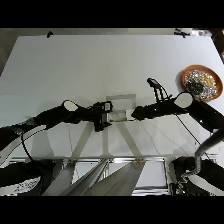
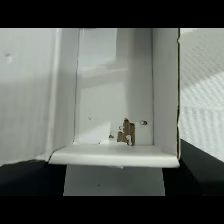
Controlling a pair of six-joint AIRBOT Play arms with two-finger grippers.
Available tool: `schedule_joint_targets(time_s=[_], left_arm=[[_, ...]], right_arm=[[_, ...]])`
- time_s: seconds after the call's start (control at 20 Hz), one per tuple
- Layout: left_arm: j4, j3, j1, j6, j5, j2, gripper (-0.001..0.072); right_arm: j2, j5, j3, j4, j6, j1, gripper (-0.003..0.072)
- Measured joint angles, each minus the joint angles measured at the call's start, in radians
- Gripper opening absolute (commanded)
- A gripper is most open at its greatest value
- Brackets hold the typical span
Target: Fold the box and place the chain.
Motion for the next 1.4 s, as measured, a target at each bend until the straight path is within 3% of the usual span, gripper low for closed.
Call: schedule_joint_targets(time_s=[0.45, 0.9, 0.95, 1.05, 1.4], left_arm=[[0.007, 0.000, 0.000, 0.005, -0.013, 0.000, 0.0152], [0.005, 0.000, 0.000, 0.005, -0.010, 0.000, 0.0152], [0.004, 0.000, 0.000, 0.004, -0.010, 0.000, 0.0152], [0.004, 0.000, 0.000, 0.004, -0.010, 0.000, 0.0152], [0.004, 0.000, 0.000, 0.004, -0.010, 0.000, 0.0152]], right_arm=[[0.005, -0.016, 0.035, -0.058, 0.056, 0.059, 0.0418], [0.097, 0.047, 0.043, -0.100, 0.086, 0.056, 0.0413], [0.103, 0.052, 0.044, -0.115, 0.095, 0.048, 0.0423], [0.110, 0.071, 0.044, -0.160, 0.122, 0.032, 0.0555], [0.030, 0.037, 0.045, -0.264, 0.197, 0.069, 0.0554]])
